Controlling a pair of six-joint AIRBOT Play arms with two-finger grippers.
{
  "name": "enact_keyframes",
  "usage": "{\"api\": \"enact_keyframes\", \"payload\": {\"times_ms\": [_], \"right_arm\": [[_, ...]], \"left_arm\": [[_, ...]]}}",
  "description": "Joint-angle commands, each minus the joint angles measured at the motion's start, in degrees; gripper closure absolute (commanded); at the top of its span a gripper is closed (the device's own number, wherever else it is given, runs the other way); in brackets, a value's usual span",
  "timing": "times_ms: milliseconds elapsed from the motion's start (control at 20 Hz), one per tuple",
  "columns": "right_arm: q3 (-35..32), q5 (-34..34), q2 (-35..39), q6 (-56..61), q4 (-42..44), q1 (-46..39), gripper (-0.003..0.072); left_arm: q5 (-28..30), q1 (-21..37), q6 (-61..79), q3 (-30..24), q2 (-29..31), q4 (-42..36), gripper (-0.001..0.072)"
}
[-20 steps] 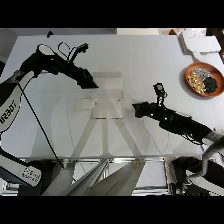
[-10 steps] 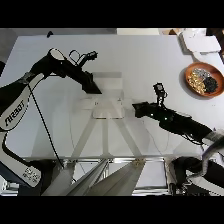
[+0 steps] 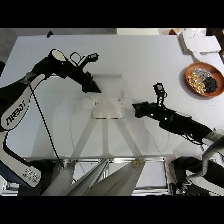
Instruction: Fold the box and place the chain.
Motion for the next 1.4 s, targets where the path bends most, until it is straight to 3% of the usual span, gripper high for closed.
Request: {"api": "enact_keyframes", "payload": {"times_ms": [0, 150, 1350], "right_arm": [[-0.02, 0.0, -0.02, 0.0, 0.0, 0.02, 0.0673], [-0.02, 0.0, -0.02, 0.02, 0.0, 0.02, 0.0673], [-0.02, 0.85, -0.02, 0.07, 0.02, 0.02, 0.0669]], "left_arm": [[-2.36, -0.04, 1.11, 0.02, -0.04, 0.04, 0.07], [-4.35, -0.02, 2.93, 0.02, -0.04, 0.0, 0.0702], [-4.11, -0.28, 2.84, 0.02, 0.09, -0.22, 0.0703]]}}
